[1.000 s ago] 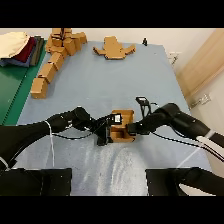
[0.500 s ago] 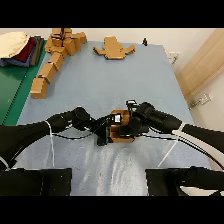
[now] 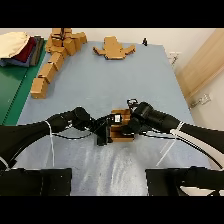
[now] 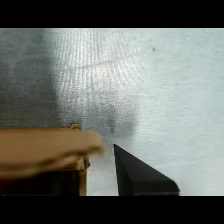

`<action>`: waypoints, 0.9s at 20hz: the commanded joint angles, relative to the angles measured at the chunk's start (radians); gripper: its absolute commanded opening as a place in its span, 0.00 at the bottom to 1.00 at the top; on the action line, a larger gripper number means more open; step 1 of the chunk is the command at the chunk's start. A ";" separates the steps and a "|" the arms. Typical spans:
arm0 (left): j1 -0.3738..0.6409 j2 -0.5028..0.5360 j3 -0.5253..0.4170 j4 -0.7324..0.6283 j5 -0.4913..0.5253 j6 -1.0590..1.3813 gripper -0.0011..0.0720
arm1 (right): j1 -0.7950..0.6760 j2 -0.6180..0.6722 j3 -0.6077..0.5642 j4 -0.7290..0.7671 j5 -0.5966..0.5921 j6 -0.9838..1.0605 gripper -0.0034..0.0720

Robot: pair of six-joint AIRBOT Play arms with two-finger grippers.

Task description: Fold the box.

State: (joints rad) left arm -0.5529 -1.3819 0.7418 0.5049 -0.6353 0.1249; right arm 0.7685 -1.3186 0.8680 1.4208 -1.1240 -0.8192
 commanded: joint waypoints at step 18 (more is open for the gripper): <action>0.000 0.000 0.001 0.000 -0.001 -0.002 0.73 | -0.277 0.224 0.058 -0.026 -0.092 -0.111 0.07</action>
State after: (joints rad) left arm -0.5529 -1.3819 0.7418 0.5045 -0.6365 0.1226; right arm 0.6186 -1.0824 0.9249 1.3651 -1.2774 -0.8452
